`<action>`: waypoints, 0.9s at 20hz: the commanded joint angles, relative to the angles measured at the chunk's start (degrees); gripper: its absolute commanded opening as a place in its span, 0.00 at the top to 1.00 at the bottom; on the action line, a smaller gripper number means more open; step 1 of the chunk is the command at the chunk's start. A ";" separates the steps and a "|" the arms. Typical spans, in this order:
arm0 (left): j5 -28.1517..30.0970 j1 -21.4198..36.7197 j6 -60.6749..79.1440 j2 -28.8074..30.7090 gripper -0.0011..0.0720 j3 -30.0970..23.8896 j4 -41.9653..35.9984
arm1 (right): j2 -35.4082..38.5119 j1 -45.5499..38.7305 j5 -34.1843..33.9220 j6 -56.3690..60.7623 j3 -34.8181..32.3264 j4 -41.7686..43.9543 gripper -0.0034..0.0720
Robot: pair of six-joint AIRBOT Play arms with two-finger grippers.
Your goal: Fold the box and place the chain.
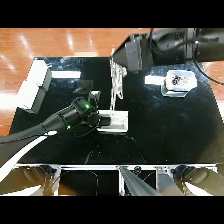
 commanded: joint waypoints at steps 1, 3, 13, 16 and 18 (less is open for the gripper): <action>-0.13 -0.02 0.02 0.00 0.96 0.02 0.02 | 0.00 -0.11 8.92 1.81 0.13 -2.21 0.92; -0.15 -0.02 0.02 0.00 0.96 0.02 0.04 | 0.02 -0.11 11.02 1.88 0.13 -2.45 0.92; -0.35 -0.02 0.02 0.00 0.96 0.02 0.02 | 0.13 2.43 11.58 2.69 -16.37 -2.25 0.92; -0.35 -0.02 0.02 0.00 0.96 0.02 0.02 | 0.04 4.96 6.01 2.69 -23.91 -2.21 0.92; -0.33 -0.02 0.02 0.00 0.96 0.02 0.02 | -0.37 5.60 2.23 2.67 -26.43 -2.03 0.92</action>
